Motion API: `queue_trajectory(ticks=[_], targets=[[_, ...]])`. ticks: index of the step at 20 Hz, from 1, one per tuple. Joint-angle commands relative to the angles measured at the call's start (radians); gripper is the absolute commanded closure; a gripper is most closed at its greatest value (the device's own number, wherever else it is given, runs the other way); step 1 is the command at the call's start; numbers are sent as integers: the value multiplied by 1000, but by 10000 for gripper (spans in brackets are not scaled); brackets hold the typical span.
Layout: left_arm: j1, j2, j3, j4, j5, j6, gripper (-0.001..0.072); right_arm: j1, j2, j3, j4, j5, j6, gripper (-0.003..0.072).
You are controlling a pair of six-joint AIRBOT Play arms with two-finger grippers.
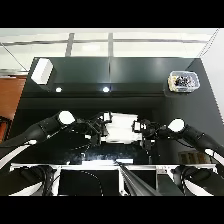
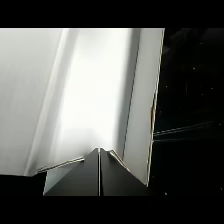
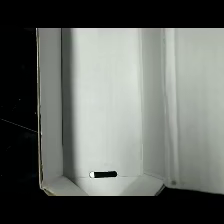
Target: Fold the box and place the chain.
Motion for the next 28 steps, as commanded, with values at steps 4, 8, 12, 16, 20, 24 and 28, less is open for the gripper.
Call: queue_trajectory(ticks=[4,8,12,16,20,24,28], targets=[[89,167,0,239,-23,-388,687,0,-1,0,0,0,0,318],[315,288,0,489,-145,-967,686,0,-1,0,0,0,0,318],[521,249,-45,538,-327,-1453,685,0,-1,0,0,0,0,318],[582,144,-129,308,-345,-1371,684,0,-1,0,0,0,0,318],[541,4,-137,123,-328,-1224,686,0,-1,0,0,0,0,318],[455,-65,-135,-33,-279,-1108,686,0,-1,0,0,0,0,318],[392,-84,-134,-85,-237,-1041,685,0,-1,0,0,0,0,318]])
